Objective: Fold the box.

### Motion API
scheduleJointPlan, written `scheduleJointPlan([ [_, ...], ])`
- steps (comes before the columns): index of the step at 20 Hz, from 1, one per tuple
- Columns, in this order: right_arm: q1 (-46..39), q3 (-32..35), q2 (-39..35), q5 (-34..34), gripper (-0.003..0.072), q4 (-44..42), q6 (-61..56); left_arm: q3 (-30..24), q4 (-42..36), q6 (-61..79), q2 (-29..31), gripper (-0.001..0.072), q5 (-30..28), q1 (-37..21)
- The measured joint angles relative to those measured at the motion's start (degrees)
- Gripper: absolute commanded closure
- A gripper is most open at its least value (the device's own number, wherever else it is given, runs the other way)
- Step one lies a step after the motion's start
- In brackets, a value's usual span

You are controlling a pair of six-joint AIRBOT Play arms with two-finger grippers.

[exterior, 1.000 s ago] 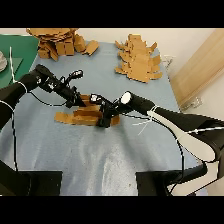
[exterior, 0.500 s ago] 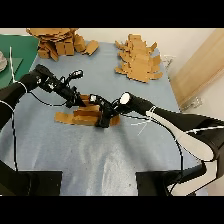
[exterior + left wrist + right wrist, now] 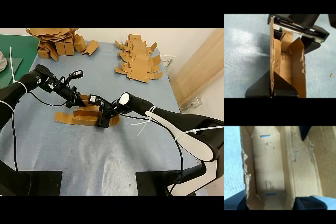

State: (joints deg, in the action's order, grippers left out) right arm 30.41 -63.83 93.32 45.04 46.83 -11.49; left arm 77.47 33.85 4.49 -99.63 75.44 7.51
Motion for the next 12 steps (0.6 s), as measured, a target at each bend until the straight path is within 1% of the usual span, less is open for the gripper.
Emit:
scheduleJointPlan([
  [1, 0.0, 0.0, 0.0, 0.04, 0.0304, 0.13, 0.02, -0.02, 0.04, -0.02, 0.0, 0.0696, 0.24, 0.0],
  [2, 0.0, 0.0, 0.0, 0.04, 0.0298, 0.31, 0.0, 0.0, 0.04, -0.02, 0.0, 0.0696, 0.31, 0.0],
  [3, 0.0, 0.0, 0.0, 0.04, 0.0183, 0.46, 0.0, -0.02, -0.02, -0.02, 0.0, 0.0696, 0.22, 0.0],
  [12, 0.07, -0.04, 0.0, 0.52, 0.0179, 1.07, -0.02, -0.02, -0.02, -0.02, 0.0, 0.0697, -0.02, 0.0],
])
